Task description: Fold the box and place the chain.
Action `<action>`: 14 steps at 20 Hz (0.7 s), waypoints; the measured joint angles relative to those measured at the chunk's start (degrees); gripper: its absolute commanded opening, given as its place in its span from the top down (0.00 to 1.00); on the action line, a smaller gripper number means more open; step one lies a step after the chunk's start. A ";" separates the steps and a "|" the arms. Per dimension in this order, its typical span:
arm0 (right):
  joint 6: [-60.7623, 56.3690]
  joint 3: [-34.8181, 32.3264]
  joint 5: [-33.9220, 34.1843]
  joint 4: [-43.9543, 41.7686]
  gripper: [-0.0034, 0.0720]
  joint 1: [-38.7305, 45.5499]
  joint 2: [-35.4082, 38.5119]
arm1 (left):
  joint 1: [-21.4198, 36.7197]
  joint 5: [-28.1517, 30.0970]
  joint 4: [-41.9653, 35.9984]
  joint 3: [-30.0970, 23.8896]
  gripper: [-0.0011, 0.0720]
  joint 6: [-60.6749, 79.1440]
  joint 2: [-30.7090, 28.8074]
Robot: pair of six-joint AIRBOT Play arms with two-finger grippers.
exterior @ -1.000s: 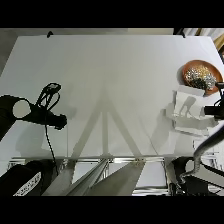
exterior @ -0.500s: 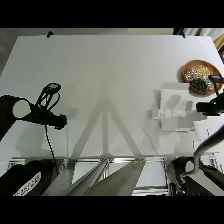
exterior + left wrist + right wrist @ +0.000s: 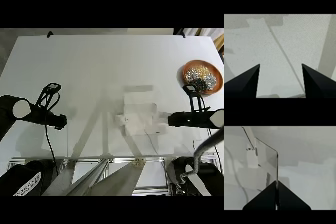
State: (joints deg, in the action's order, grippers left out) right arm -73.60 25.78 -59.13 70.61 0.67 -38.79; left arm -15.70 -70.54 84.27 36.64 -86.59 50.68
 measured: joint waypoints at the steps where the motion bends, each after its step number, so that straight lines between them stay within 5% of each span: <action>1: -0.48 -0.46 1.31 -1.07 0.93 -1.92 0.76 | 0.00 0.00 0.00 0.00 0.19 -0.02 0.00; 6: -4.09 -1.60 6.34 -3.78 0.93 -10.93 2.47 | 0.00 1.11 -0.02 0.00 0.19 0.39 0.00; 14: -7.02 -1.84 8.39 -4.59 0.93 -16.63 2.82 | -0.07 14.32 -8.66 0.00 0.19 3.80 0.33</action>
State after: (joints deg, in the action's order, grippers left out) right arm -80.62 23.94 -50.74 66.02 -15.97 -35.97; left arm -15.77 -56.23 75.61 36.64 -82.78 51.00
